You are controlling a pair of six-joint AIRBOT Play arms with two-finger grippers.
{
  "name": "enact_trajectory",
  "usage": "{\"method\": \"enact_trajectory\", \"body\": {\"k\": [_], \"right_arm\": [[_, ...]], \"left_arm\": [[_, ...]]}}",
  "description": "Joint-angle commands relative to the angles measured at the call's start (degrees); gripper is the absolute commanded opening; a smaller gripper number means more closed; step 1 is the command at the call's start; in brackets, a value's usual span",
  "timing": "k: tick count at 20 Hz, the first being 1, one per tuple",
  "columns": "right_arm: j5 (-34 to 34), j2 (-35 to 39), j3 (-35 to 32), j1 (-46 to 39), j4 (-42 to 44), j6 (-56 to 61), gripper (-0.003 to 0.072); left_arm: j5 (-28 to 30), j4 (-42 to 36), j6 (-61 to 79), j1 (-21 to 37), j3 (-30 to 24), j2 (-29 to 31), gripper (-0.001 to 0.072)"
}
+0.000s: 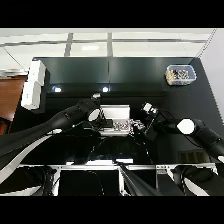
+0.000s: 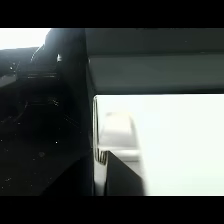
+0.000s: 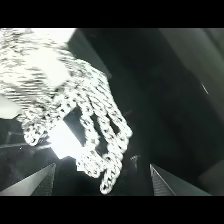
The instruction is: Fold the box and place the chain.
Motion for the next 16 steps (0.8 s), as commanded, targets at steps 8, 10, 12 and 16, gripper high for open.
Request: {"method": "enact_trajectory", "body": {"k": [8, 10, 12, 16], "right_arm": [[-11.67, -10.88, -0.42, -0.24, 16.57, -26.91, 0.072], [-11.26, -11.28, -0.42, -0.24, 16.59, -26.82, 0.072], [-10.84, -11.26, -0.42, -0.24, 16.59, -26.36, 0.0427], [-9.33, -9.86, -0.35, -0.24, 16.57, -22.71, 0.0014]], "left_arm": [[0.04, 0.0, 0.04, 0.0, 0.02, 0.02, 0.003], [0.02, -0.02, 0.04, 0.0, 0.02, 0.02, 0.003], [0.02, -0.02, 0.04, 0.0, 0.02, 0.02, 0.003], [0.02, -0.17, 0.02, 0.0, 0.02, 0.02, 0.003]]}}
